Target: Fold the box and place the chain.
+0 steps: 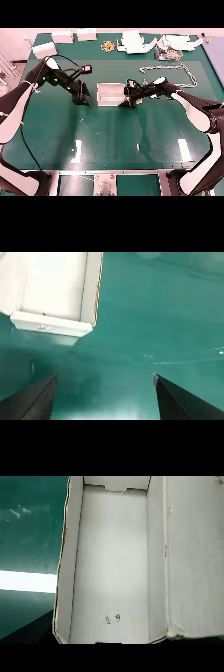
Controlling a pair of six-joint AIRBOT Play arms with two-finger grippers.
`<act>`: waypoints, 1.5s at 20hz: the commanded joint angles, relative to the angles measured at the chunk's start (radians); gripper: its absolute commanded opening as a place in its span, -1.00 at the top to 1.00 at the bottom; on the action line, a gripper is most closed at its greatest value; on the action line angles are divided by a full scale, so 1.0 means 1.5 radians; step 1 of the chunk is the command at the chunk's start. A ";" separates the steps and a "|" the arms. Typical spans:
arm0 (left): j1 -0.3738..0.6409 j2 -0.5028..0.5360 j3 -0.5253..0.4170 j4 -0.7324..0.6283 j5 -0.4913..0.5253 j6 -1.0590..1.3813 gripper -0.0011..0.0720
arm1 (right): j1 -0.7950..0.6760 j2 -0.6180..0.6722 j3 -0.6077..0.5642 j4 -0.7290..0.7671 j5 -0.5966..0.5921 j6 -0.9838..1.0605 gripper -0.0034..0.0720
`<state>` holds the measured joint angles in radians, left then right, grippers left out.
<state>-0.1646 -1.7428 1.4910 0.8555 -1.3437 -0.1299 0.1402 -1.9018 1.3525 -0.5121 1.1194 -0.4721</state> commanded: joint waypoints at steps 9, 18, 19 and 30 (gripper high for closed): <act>0.042 -0.075 -0.068 -0.200 0.146 0.374 -1.00 | 0.001 0.000 0.000 0.000 0.000 0.000 -0.61; 0.041 -0.106 -0.068 -0.292 0.150 0.423 -1.00 | 0.001 0.000 0.000 0.000 0.000 0.000 -0.61; 0.038 -0.108 -0.068 -0.296 0.152 0.424 -1.00 | 0.001 0.000 0.000 0.000 0.000 0.000 -0.62; 0.024 -0.108 -0.068 -0.291 0.122 0.392 -1.00 | 0.001 0.000 0.000 0.000 0.000 0.000 -0.62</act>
<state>-0.1211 -1.9041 1.3888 0.4091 -1.1503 0.4820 0.1402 -1.9018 1.3525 -0.5137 1.1198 -0.4725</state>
